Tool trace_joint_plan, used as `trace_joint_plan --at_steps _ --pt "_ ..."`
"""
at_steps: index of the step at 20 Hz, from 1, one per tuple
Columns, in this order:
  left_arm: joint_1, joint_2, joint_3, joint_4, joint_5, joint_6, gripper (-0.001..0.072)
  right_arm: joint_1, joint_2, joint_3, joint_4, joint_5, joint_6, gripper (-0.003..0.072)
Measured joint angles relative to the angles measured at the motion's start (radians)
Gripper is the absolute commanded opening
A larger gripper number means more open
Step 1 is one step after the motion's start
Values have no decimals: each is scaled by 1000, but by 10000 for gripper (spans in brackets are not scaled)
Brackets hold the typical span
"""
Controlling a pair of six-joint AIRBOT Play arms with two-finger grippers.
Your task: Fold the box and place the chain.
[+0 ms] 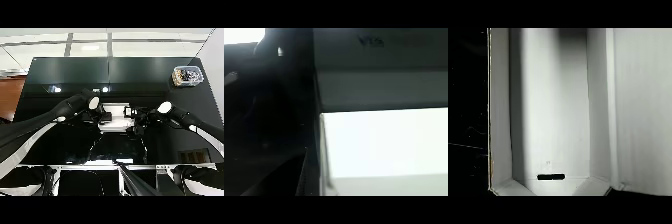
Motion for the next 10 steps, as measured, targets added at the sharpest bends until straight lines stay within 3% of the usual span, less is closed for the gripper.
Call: trace_joint_plan --at_steps 10 --pt "-27 -30 35 22 -13 -32 228 0 0 0 0 0 0 301"
